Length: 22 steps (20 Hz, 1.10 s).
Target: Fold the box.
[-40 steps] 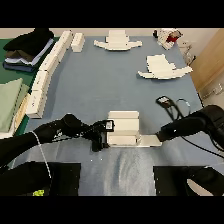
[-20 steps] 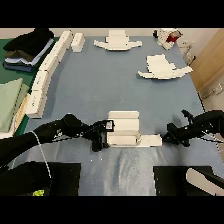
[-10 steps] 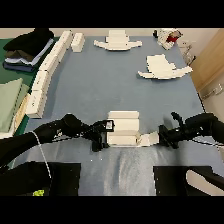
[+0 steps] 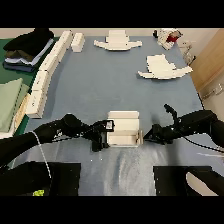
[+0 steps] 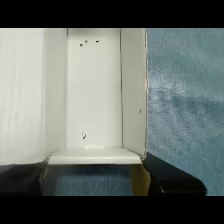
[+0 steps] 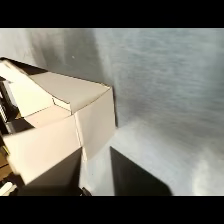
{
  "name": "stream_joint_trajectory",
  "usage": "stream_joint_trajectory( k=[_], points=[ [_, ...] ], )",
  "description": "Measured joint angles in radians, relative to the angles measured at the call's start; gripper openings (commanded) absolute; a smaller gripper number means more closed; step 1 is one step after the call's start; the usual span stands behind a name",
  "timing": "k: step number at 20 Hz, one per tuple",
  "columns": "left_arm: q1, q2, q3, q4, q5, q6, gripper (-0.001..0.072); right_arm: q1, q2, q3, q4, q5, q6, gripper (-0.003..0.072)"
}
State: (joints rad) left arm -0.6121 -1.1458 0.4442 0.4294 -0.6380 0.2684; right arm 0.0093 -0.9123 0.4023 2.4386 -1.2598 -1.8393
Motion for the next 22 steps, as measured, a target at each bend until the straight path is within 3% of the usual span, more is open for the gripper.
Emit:
stream_joint_trajectory(
  k=[7, 11, 17, 22],
  points=[
    [0.000, 0.000, 0.000, 0.000, 0.000, 0.000, 0.0617, 0.162, 0.024, 0.012, -0.008, 0.126, 0.004, 0.0429],
    [0.000, 0.000, 0.000, 0.000, 0.000, 0.000, 0.0617, 0.287, 0.026, 0.027, -0.102, 0.233, 0.107, 0.0425],
    [0.000, 0.000, 0.000, 0.000, 0.000, 0.000, 0.0617, 0.523, 0.021, 0.114, -0.418, 0.314, 0.488, 0.0424],
    [0.000, 0.000, 0.000, 0.000, 0.000, 0.000, 0.0617, 0.696, -0.074, 0.240, -0.660, 0.261, 0.804, 0.0424]
  ],
)
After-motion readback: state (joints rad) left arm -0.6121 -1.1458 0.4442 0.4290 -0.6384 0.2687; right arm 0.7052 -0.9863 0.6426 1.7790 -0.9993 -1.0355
